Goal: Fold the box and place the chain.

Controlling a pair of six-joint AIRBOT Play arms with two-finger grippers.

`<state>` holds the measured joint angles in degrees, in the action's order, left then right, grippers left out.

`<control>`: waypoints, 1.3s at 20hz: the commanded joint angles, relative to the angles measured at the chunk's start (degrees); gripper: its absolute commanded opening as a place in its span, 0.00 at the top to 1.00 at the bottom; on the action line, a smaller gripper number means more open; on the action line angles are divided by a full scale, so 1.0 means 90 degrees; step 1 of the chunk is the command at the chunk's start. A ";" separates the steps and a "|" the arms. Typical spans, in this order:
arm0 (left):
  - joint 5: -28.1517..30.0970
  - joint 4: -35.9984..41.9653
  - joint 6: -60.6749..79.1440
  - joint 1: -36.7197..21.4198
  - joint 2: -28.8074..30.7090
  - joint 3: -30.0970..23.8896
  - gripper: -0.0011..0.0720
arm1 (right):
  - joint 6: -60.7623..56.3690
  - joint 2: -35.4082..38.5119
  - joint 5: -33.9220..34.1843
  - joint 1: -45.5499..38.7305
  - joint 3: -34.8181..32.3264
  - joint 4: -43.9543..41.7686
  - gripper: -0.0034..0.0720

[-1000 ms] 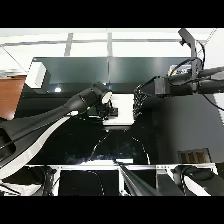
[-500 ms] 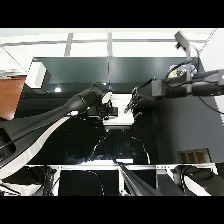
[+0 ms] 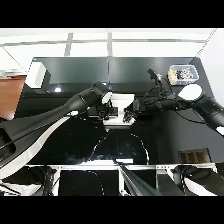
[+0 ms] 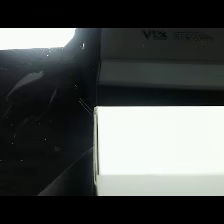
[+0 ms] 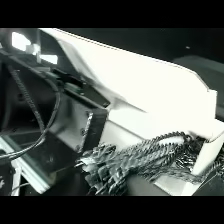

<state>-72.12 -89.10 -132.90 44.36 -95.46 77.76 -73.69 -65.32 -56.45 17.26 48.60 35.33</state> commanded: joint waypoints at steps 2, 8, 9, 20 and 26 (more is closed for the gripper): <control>0.0007 0.0000 0.0000 0.0005 -0.0002 0.0007 0.95 | 0.0019 0.0036 -0.0442 -0.0520 -0.0070 0.0204 0.46; 0.0007 0.0002 0.0000 0.0005 -0.0002 0.0007 0.95 | 0.1851 0.0933 -0.0763 -0.2001 -0.0833 0.1863 0.45; 0.0010 0.0002 0.0000 0.0005 -0.0002 0.0007 0.95 | 0.2324 0.0925 -0.0345 -0.1933 -0.1161 0.1821 0.44; -0.0012 0.0148 0.0002 0.0002 -0.0002 0.0010 0.95 | 1.0059 -0.0415 0.1506 -0.0741 -0.1848 -0.0401 0.01; -0.0010 0.0148 0.0002 0.0000 -0.0002 0.0010 0.95 | 1.0319 -0.0911 0.1688 -0.0206 -0.1763 -0.0425 0.01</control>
<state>-72.20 -87.79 -132.90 44.36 -95.46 77.78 15.55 -71.57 -42.74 13.17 32.42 32.73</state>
